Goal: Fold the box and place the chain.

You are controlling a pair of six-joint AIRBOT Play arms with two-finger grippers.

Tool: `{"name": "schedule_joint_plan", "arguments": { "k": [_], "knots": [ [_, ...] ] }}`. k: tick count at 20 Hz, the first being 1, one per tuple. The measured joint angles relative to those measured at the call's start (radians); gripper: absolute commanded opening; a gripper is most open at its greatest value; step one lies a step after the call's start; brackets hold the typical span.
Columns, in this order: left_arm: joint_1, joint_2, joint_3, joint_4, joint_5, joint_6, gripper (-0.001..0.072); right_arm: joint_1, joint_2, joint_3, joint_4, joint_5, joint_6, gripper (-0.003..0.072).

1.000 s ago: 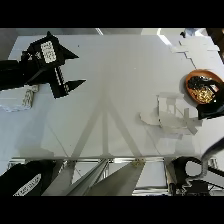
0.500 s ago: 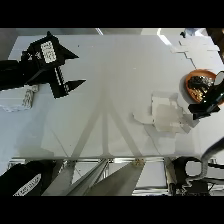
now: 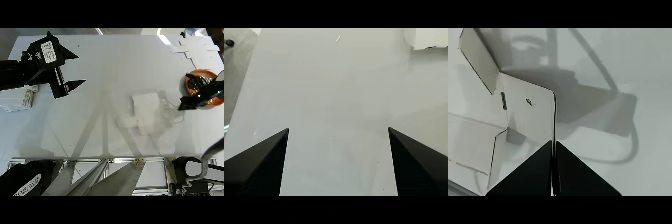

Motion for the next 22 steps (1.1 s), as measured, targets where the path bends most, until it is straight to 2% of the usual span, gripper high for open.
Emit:
{"name": "schedule_joint_plan", "arguments": {
  "k": [4,7,16,22],
  "knots": [
    [0.0,0.0,0.0,0.0,0.0,0.0,0.0698,0.014,0.006,-0.005,0.26,-0.106,-0.13,0.0015],
    [0.0,0.0,0.0,0.0,0.0,0.0,0.0698,0.07,0.006,-0.024,0.395,-0.212,-0.209,0.0015],
    [0.0,0.0,0.0,0.0,0.0,0.0,0.0698,0.321,-0.077,-0.097,0.612,-0.578,-0.323,0.0014],
    [0.0,0.0,0.0,0.0,0.0,0.0,0.0698,0.375,-0.095,-0.103,0.665,-0.673,-0.327,0.0015]
  ]
}}
